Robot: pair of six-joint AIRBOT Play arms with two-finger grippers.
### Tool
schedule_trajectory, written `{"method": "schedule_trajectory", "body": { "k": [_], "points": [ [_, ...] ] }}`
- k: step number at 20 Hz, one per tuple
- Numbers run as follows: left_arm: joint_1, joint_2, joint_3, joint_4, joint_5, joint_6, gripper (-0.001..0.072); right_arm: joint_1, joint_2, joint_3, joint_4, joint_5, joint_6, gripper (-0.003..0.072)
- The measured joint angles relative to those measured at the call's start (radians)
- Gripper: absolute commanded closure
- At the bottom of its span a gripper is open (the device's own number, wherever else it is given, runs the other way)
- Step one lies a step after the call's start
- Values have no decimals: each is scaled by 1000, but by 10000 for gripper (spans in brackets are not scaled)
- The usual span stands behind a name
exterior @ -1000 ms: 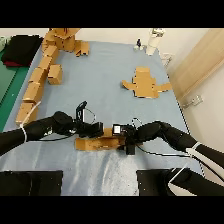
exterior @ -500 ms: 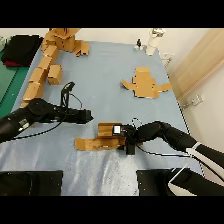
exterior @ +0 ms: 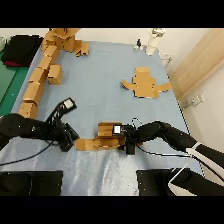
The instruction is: Fold the box.
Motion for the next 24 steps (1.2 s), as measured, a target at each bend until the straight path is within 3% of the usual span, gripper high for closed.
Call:
{"method": "schedule_trajectory", "body": {
  "k": [4, 9, 17, 19, 21, 22, 23, 24],
  "points": [
    [-63, -5, -35, -45, -21, 206, 32, 0, 0, 0, 0, 0, 0, 241],
    [-132, -113, -45, -109, 23, 405, 32, 0, 0, 0, 0, 0, 0, 240],
    [-93, -316, -48, -334, 161, 764, 33, 0, 0, 0, 0, 0, 0, 240],
    [-89, -359, -48, -372, 173, 816, 142, 0, 0, 0, 0, 0, 0, 240],
    [-89, -389, -48, -397, 187, 849, 142, 0, 0, 0, 0, 0, 0, 241],
    [-89, -399, -48, -405, 193, 860, 207, 0, 0, 0, 0, 0, 0, 240],
    [-88, -406, -48, -413, 199, 867, 323, 0, 0, 0, 0, 0, 0, 241],
    [-88, -412, -48, -419, 204, 874, 362, 0, 0, 0, 0, 0, 0, 240]
  ]
}}
